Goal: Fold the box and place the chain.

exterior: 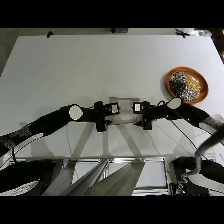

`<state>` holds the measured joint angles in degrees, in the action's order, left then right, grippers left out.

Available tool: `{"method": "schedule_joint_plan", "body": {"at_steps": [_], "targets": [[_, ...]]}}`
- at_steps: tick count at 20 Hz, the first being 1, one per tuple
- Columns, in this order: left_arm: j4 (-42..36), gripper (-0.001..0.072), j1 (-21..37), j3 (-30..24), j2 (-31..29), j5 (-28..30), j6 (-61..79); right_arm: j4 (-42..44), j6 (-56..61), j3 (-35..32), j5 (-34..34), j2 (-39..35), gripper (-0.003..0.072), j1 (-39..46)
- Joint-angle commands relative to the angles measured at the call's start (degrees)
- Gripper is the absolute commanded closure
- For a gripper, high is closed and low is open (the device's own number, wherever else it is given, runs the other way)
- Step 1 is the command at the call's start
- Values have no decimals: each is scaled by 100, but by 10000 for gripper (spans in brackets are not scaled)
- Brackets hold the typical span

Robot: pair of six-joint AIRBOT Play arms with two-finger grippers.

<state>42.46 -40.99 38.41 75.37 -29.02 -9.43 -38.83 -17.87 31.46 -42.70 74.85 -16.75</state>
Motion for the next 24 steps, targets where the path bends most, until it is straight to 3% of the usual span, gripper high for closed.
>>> {"method": "schedule_joint_plan", "body": {"at_steps": [1, 3, 4, 6, 9, 10, 12, 15, 21, 24], "targets": [[57, 275, 35, 7, -236, -74, -490, 0, 2, -2, -11, -2, 133, -4], [341, 278, 184, 7, -562, -442, -1012, 0, 2, -2, -11, -2, 133, -2], [520, 313, 289, 4, -730, -734, -1231, -2, 2, -2, -11, -2, 133, -2], [1110, 569, 564, 4, -1073, -1469, -1650, 0, 2, -2, -11, -2, 133, -4], [1648, 651, 1071, 4, -1572, -2426, -2352, 0, 2, -2, -11, -2, 133, -4], [1722, 708, 1276, 4, -1749, -2632, -2634, -2, 2, -2, -11, -2, 133, -2], [1849, 706, 1698, 4, -1987, -2833, -3552, 0, 2, -2, -11, -2, 133, -4], [1825, 706, 2096, 2, -1818, -2793, -5351, -2, 2, -2, -11, -2, 133, -2], [911, 706, 2081, 4, -302, -2612, -5836, 0, 2, -2, -11, -2, 133, -2], [636, 706, 1991, 4, 116, -2391, -5834, 0, 2, -2, -11, -2, 133, -4]]}}
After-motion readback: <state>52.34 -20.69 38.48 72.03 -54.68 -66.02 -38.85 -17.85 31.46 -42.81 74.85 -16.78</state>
